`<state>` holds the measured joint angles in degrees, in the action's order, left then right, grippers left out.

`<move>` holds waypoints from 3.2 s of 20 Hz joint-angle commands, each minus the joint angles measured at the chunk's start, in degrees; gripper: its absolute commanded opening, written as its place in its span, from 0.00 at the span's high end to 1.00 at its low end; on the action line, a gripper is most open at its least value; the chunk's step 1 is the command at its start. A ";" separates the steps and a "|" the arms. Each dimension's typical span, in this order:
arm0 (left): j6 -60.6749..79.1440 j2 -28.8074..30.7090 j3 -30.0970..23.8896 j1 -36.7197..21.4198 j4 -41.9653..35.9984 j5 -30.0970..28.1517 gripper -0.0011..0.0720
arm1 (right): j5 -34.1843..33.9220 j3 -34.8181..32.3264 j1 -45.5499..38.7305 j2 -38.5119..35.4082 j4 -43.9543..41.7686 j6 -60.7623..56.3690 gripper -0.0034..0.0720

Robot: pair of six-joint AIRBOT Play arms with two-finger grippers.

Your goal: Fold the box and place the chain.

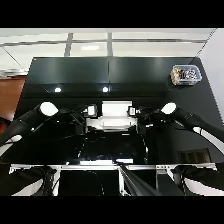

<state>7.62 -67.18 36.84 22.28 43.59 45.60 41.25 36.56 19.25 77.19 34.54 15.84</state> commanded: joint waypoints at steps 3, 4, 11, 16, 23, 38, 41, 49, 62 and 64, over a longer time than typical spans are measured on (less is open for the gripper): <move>0.96 -4.74 1.84 3.67 -2.60 -1.75 0.08 | 0.02 -0.02 0.04 0.00 -0.02 0.00 0.33; 0.92 -5.03 1.84 4.33 -2.47 -3.06 0.29 | 0.02 -0.02 0.04 0.00 -0.02 0.00 0.33; 0.90 -5.25 1.86 6.19 -4.59 -4.17 0.75 | 0.02 -0.02 0.04 0.00 -0.02 0.00 0.33; 0.96 -8.39 1.86 6.19 -17.53 -5.75 0.75 | 0.02 -0.02 0.04 0.00 -0.02 0.00 0.33; 1.01 -10.01 1.84 6.05 -18.56 -4.70 0.75 | 0.02 -0.02 0.04 0.00 -0.02 0.00 0.33; -4.66 -8.02 2.21 4.87 -13.33 -4.44 0.95 | 0.04 -0.02 0.04 0.00 -0.02 0.00 0.33; -20.22 -1.73 2.19 2.45 -1.01 -3.61 0.95 | 0.02 -0.02 0.04 0.00 -0.02 0.00 0.33; -79.54 5.95 -2.62 -17.40 8.87 8.81 0.95 | 0.02 -0.02 0.04 0.00 -0.02 0.00 0.33; -65.20 -14.69 -1.20 -14.91 -16.04 15.63 0.95 | 0.02 -0.02 0.04 0.00 -0.02 0.00 0.33; -61.20 -14.64 0.85 -14.01 -16.81 17.09 0.95 | 0.02 -0.02 0.04 0.00 -0.02 0.00 0.33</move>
<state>-58.15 -80.36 35.14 6.37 28.75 60.75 41.25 36.56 19.25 77.19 34.54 15.86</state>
